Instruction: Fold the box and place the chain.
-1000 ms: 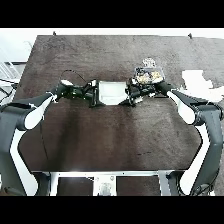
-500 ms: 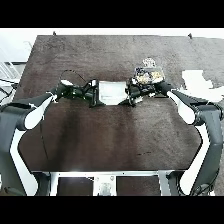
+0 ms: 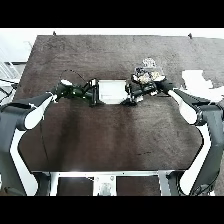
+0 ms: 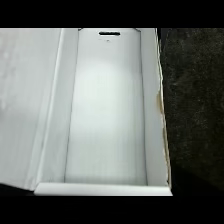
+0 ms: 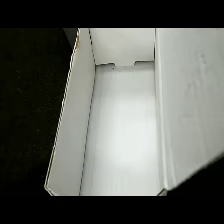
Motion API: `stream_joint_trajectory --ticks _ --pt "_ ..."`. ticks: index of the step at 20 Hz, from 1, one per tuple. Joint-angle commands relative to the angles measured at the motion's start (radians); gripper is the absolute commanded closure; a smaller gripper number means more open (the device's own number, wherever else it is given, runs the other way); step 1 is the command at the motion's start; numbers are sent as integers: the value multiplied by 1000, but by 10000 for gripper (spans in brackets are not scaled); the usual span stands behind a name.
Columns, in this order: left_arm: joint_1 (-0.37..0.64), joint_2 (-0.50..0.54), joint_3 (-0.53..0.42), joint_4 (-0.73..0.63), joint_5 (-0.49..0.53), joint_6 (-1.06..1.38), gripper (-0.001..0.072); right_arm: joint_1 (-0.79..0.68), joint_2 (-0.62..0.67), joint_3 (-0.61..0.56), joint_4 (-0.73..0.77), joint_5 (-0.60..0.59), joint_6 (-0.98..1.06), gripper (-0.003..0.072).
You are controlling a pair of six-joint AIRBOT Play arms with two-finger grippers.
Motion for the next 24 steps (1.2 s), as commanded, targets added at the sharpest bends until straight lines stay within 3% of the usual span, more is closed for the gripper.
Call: stream_joint_trajectory --ticks 1,7,19,20,21,22,23,24 --pt "0 0 0 6 -9 -2 86 -14 16 2 -28 17 79 -34" --pt "0 0 0 6 -9 -3 86 -37 45 2 -105 68 130 -33" --pt "0 0 0 6 -9 -3 86 -132 176 1 -83 193 158 -28" --pt "0 0 0 6 -8 -3 86 -129 176 1 -49 222 158 27" --pt "0 0 0 6 -9 -3 86 -121 176 -1 -29 244 158 160" --pt "0 0 0 6 -8 -3 86 -112 175 -4 -30 247 157 493" --pt "0 0 0 6 -9 -3 85 -104 175 -9 -26 246 154 665" --pt "0 0 0 6 -8 -3 86 -92 174 -14 0 243 153 673"
